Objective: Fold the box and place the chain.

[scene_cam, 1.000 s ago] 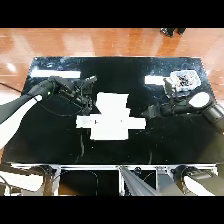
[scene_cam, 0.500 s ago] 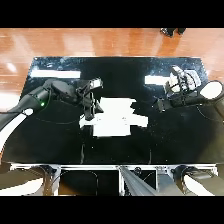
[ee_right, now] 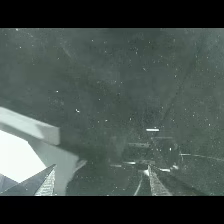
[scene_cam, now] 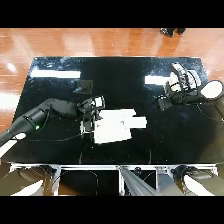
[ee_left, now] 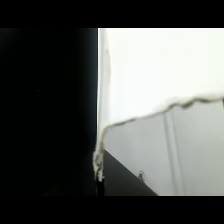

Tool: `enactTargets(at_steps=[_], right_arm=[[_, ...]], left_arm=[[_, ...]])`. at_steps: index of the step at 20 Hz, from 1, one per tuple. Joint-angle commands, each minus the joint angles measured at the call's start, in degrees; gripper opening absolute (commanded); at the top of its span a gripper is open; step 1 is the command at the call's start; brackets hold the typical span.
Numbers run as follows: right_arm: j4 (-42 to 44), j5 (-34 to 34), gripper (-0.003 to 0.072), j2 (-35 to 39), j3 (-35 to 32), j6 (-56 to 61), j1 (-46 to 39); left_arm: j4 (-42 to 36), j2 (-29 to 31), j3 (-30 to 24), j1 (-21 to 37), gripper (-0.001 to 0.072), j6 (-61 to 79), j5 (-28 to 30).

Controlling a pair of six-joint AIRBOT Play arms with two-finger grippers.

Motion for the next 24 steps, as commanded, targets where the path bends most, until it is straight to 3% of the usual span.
enactTargets(at_steps=[1, 12, 15, 18, 24], right_arm=[[-0.04, -0.28, 0.0696, 0.00, 0.04, -1.11, -0.02], [-0.24, 1.05, 0.0696, 0.00, 0.04, -1.95, -0.02], [-5.33, 2.10, 0.0697, 0.00, 0.04, -2.16, -0.04], [-10.27, 5.57, 0.0696, 0.00, 0.04, -2.12, -0.02], [-11.26, 6.01, 0.0696, 0.00, 0.04, -2.12, -0.02]], left_arm=[[0.33, 0.13, -3.74, -1.14, 0.0022, -0.04, -4.66], [0.37, -3.10, -3.56, -1.14, 0.0023, -0.50, -3.69], [0.28, -2.51, -3.52, -1.62, 0.0022, -0.04, -0.26], [1.22, -0.37, -3.50, -3.17, 0.0022, -0.04, -0.63], [1.86, 0.48, -3.54, -5.20, 0.0022, -0.04, -2.29]])
